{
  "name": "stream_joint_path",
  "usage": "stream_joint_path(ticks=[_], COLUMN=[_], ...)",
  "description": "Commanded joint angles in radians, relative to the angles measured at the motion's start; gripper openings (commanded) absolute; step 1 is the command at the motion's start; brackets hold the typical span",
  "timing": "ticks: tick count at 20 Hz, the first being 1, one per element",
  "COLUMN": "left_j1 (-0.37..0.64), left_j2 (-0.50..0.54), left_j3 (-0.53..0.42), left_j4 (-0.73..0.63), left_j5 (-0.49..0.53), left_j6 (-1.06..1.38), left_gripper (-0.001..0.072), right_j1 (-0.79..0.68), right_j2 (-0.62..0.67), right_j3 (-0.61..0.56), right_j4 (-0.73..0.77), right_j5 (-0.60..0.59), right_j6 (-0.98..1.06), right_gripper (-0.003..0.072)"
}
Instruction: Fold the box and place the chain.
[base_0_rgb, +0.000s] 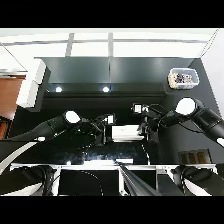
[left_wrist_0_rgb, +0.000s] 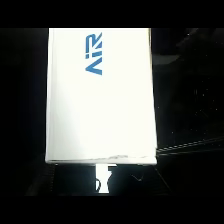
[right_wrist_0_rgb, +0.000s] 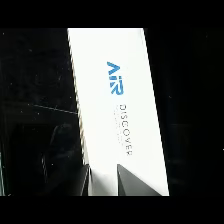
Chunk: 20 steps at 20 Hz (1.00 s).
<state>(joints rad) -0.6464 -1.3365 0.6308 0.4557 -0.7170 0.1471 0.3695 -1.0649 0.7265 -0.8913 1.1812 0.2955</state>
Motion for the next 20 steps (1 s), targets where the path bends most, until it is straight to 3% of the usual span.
stream_joint_path(ticks=[1, 3, 11, 17, 18, 19, 20], left_j1=[0.000, 0.000, 0.000, 0.000, 0.000, 0.000, 0.000], left_j2=[-0.001, -0.001, -0.001, -0.001, -0.001, -0.001, -0.001], left_j3=[0.000, 0.000, 0.000, 0.000, 0.000, 0.000, 0.000], left_j4=[0.000, 0.000, 0.000, 0.000, 0.000, 0.000, 0.000], left_j5=[0.000, 0.000, 0.000, 0.000, 0.000, 0.000, 0.000], left_j6=[0.002, 0.002, 0.002, 0.002, 0.002, 0.002, 0.002], left_gripper=[0.0329, 0.0329, 0.0329, 0.0329, 0.0329, 0.0329, 0.0329], right_j1=[0.001, 0.002, 0.051, 0.052, 0.052, 0.052, 0.052], right_j2=[0.000, 0.000, 0.000, 0.000, 0.000, 0.000, 0.000], right_j3=[-0.002, -0.002, -0.024, -0.024, -0.024, -0.024, -0.024], right_j4=[0.001, 0.000, -0.003, -0.027, -0.027, -0.026, -0.026], right_j5=[0.000, -0.006, -0.084, -0.069, -0.057, -0.043, -0.032], right_j6=[0.000, 0.000, 0.018, 0.065, 0.065, 0.064, 0.064], right_gripper=[0.0217, 0.0325, 0.0317, 0.0316, 0.0308, 0.0246, 0.0247])
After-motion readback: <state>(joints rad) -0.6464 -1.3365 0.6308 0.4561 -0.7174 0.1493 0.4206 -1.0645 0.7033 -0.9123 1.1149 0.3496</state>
